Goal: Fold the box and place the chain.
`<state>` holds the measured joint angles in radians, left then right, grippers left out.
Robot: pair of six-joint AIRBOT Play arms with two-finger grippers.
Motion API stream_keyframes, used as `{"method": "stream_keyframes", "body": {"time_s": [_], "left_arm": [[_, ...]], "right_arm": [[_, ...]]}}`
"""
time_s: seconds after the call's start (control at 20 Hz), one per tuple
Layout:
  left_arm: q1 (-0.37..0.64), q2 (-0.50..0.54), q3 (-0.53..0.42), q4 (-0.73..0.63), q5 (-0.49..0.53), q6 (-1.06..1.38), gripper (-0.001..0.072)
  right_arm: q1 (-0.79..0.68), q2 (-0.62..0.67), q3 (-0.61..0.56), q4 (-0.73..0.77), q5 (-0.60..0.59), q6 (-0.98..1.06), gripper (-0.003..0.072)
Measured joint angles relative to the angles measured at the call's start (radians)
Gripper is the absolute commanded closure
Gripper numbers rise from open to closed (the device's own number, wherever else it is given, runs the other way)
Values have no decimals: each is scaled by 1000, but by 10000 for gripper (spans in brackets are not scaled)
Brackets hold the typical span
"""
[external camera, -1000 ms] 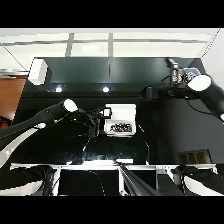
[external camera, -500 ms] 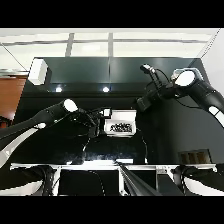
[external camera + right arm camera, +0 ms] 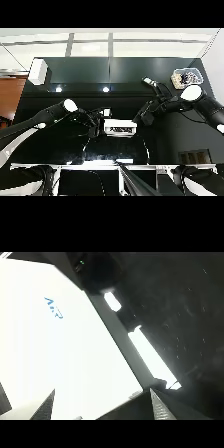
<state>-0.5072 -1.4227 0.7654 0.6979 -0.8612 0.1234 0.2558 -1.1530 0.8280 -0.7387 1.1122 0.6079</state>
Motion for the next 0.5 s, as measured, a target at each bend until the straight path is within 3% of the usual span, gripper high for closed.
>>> {"method": "stream_keyframes", "body": {"time_s": [0.25,0.5], "left_arm": [[0,0,0,0,0,0,311],[0,0,0,0,0,0,311]], "right_arm": [[72,9,-13,-18,-16,-187,-9],[126,10,-16,-74,-56,-247,-9]]}}
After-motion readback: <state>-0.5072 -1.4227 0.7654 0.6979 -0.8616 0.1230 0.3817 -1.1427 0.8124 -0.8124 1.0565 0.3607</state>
